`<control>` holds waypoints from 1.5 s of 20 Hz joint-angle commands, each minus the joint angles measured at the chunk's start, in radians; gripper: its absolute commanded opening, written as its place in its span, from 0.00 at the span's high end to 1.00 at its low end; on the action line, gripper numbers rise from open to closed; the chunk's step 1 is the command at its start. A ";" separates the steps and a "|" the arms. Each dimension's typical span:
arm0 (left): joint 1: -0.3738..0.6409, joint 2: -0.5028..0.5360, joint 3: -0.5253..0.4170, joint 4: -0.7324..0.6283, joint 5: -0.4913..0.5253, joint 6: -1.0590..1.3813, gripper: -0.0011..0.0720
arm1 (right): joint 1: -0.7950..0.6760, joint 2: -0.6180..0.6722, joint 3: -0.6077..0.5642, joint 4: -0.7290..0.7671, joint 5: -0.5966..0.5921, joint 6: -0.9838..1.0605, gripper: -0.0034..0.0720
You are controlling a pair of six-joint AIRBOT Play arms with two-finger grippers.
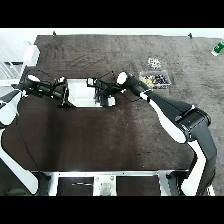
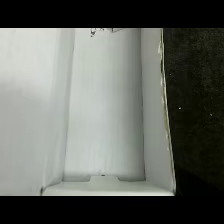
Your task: Fold the box and place the chain.
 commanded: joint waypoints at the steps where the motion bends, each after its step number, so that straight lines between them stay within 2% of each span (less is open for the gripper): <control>1: -0.001 0.000 0.001 0.000 0.001 -0.001 0.26 | 0.010 -0.003 0.000 0.019 -0.029 0.000 0.67; 5: -0.001 0.000 0.001 0.000 0.001 -0.001 0.26 | 0.010 -0.006 0.000 0.044 -0.051 -0.003 0.64; 7: -0.001 0.000 0.001 0.000 0.001 -0.001 0.26 | 0.011 -0.011 0.000 0.044 -0.051 -0.003 0.39; 9: -0.001 0.000 0.001 0.000 0.001 -0.001 0.26 | 0.011 -0.014 0.000 0.045 -0.050 -0.003 0.35; 10: -0.001 0.000 0.001 0.000 0.001 -0.001 0.26 | 0.011 -0.015 0.000 0.045 -0.050 -0.003 0.27; 11: -0.001 0.000 0.001 0.000 0.001 -0.001 0.26 | 0.011 -0.015 0.000 0.045 -0.051 -0.003 0.13; 16: -0.001 0.000 0.001 0.000 0.001 -0.001 0.26 | 0.008 -0.015 0.000 0.043 -0.050 0.002 0.13; 17: -0.001 0.000 0.001 0.000 0.001 -0.001 0.26 | 0.008 -0.015 0.000 0.036 -0.050 0.002 0.20; 18: -0.001 0.000 0.001 0.000 0.001 -0.001 0.26 | 0.008 -0.012 0.000 0.015 -0.038 0.008 0.40; 20: -0.001 0.000 0.001 0.000 0.001 -0.001 0.26 | 0.008 0.002 0.000 -0.082 0.011 0.083 0.94; 24: -0.001 0.000 0.001 0.000 0.001 -0.001 0.26 | -0.007 0.061 0.000 -0.254 0.060 0.312 0.94; 30: -0.001 0.000 0.001 0.000 0.001 -0.001 0.26 | -0.140 0.140 0.000 -0.256 0.109 0.804 0.94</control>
